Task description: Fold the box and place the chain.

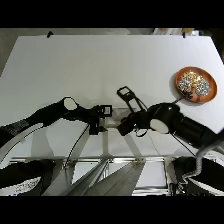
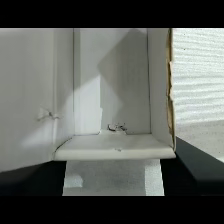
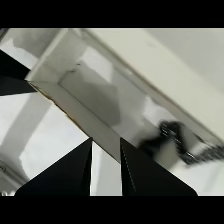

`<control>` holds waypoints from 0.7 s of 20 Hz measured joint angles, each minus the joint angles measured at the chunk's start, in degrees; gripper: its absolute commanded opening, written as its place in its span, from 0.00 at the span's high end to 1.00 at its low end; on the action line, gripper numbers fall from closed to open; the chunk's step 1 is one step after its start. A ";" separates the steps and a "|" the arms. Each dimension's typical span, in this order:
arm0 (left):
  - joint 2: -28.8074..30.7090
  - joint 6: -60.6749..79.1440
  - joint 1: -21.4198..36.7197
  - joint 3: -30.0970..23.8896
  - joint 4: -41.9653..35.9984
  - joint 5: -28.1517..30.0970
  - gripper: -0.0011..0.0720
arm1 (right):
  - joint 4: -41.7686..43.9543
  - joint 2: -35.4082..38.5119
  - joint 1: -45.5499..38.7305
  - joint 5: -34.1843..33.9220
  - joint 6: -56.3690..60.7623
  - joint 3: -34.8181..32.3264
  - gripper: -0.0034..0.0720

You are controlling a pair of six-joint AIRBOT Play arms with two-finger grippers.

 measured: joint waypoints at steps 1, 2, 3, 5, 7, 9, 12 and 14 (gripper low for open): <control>0.00 0.00 0.00 0.00 0.00 0.00 0.84 | -0.66 1.16 -1.57 2.75 -0.07 0.96 0.71; 0.00 0.02 0.00 0.00 0.00 0.00 0.84 | -1.62 2.32 -3.39 5.42 -0.09 1.60 0.75; 0.00 0.00 0.00 0.00 0.00 0.00 0.84 | -2.78 3.32 -5.64 8.20 -0.11 2.12 0.75; 0.00 0.02 0.00 0.00 0.00 0.00 0.84 | -5.01 4.13 -10.51 13.29 -0.13 2.49 0.74; 0.00 0.02 0.00 0.00 0.00 0.00 0.84 | -7.56 3.48 -15.87 16.55 -0.35 2.03 0.74; 0.00 0.02 0.00 0.00 0.00 0.00 0.84 | -8.98 1.51 -20.20 17.20 -1.09 1.11 0.66; 0.00 0.00 0.00 0.00 0.00 0.00 0.84 | -10.05 -2.54 -23.78 16.04 -3.08 0.28 0.58; 0.00 0.02 0.00 0.00 0.00 0.00 0.84 | -10.43 -5.35 -24.87 14.47 -4.07 0.02 0.58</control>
